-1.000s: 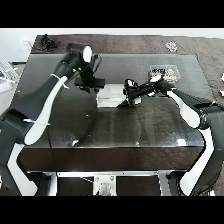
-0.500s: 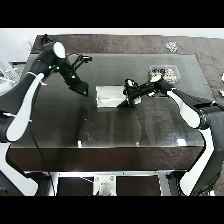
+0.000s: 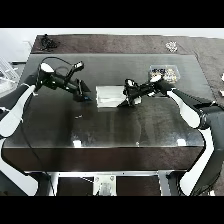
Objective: Fold the box and place the chain.
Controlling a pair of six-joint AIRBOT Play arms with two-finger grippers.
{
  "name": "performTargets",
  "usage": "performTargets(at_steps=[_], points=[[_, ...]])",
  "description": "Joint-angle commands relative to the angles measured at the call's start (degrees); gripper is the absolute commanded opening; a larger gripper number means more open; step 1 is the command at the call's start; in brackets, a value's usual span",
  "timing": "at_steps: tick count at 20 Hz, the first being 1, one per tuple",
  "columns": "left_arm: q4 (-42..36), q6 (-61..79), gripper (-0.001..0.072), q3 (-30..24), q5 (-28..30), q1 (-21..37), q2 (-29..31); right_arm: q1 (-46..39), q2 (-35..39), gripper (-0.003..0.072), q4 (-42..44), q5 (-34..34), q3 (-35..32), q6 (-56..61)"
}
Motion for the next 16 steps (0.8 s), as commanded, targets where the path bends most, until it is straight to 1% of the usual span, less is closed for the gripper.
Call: performTargets(at_steps=[1,4,9,11,16], points=[[-7.19,15.85,0.0720,-5.05,6.34,1.44,-0.42,0.00,-0.04,0.0499,0.00,0.00,0.02,0.00],[-7.87,16.04,0.0720,-5.07,6.27,1.31,-2.36,0.00,-0.04,0.0499,0.00,0.00,0.02,0.00],[-11.41,21.27,0.0720,-5.07,6.10,1.31,-5.27,0.00,-0.04,0.0499,0.00,0.00,0.02,0.00],[-14.51,23.98,0.0720,-5.05,4.09,1.29,-5.84,0.00,-0.04,0.0499,0.00,0.00,0.02,0.00],[-13.88,23.89,0.0720,-5.07,3.91,-1.33,-6.80,0.00,-0.04,0.0499,0.00,0.00,0.02,0.00]])
